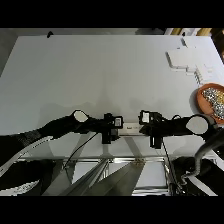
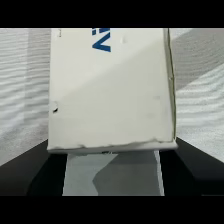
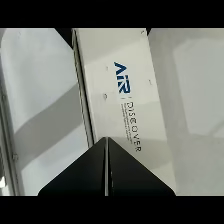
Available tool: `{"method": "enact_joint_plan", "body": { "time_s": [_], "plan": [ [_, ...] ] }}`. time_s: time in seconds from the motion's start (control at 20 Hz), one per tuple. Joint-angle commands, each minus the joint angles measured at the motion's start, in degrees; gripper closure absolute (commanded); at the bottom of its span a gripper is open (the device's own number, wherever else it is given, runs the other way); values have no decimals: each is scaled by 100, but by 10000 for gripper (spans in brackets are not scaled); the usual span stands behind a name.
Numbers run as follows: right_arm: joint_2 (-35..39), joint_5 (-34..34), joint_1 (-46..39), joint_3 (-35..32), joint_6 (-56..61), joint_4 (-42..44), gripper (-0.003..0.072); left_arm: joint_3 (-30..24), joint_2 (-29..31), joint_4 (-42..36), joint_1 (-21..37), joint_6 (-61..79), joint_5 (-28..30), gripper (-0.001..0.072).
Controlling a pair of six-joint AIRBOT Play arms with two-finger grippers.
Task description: Fold the box and place the chain.
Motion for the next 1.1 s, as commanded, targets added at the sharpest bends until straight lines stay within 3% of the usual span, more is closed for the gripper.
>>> {"method": "enact_joint_plan", "body": {
  "time_s": [0.0, 0.2, 1.05],
  "plan": [
    [-7, 13, 7, -122, 50, -24, 669, -2, 2, 2, 0, -2, 0, 363],
    [-7, -328, 4, -358, 50, -35, 669, -2, 2, 0, 0, -2, 0, 363],
    [-7, -398, 7, -378, 240, -227, 669, -2, 2, 0, 0, -2, 0, 363]
  ]
}}
